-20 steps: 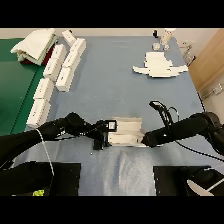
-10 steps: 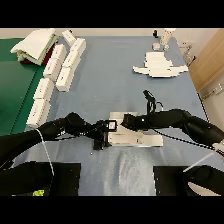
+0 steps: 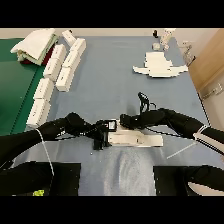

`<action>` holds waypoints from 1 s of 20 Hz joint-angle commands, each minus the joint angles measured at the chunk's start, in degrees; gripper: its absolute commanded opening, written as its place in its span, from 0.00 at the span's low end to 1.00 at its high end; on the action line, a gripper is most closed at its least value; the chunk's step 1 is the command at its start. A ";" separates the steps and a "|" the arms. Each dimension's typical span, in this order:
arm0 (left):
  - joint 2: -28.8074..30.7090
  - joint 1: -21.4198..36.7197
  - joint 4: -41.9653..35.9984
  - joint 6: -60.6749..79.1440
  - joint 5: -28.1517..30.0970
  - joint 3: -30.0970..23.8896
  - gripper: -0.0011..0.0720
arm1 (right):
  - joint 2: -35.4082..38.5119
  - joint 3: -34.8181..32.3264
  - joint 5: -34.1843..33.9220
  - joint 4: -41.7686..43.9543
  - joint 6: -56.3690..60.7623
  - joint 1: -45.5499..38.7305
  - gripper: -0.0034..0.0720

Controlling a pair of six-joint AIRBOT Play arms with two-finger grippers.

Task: Fold the box.

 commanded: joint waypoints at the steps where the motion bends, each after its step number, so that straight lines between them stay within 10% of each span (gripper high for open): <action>1: -0.02 0.00 0.02 0.04 0.02 0.02 0.65 | -0.83 0.11 1.01 -0.15 -1.51 0.07 0.15; 13: -0.02 0.00 0.02 0.04 0.02 0.02 0.65 | 10.82 2.19 -1.46 -9.22 -3.02 0.02 0.15; 20: 0.00 0.00 0.02 0.04 0.02 0.02 0.65 | 26.86 0.98 -25.38 -24.83 -13.25 0.13 0.15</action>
